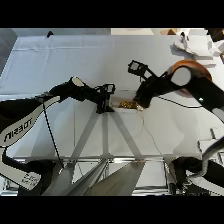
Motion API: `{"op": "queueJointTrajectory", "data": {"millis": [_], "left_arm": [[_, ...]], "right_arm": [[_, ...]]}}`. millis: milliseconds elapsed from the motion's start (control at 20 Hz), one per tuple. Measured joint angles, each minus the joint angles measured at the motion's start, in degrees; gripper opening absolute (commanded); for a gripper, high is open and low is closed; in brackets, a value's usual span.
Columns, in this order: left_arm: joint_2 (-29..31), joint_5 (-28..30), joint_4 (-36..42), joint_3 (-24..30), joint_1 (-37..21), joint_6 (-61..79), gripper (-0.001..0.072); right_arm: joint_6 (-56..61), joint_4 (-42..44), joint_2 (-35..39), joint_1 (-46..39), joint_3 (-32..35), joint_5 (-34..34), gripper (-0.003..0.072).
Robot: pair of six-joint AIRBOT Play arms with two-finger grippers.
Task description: Fold the box and place the chain.
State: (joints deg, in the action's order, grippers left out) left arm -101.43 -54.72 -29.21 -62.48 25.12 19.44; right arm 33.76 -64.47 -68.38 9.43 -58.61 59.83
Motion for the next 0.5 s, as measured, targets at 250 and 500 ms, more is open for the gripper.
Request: {"op": "queueJointTrajectory", "data": {"millis": [250,500], "left_arm": [[0.0,0.0,0.0,0.0,0.0,0.0,0.0188],[0.0,0.0,0.0,0.0,0.0,0.0,0.0188]], "right_arm": [[-15.74,1.92,2.1,-7.74,2.01,4.55,0.0613],[-27.47,4.55,2.29,-10.91,10.05,0.55,0.0651]]}}
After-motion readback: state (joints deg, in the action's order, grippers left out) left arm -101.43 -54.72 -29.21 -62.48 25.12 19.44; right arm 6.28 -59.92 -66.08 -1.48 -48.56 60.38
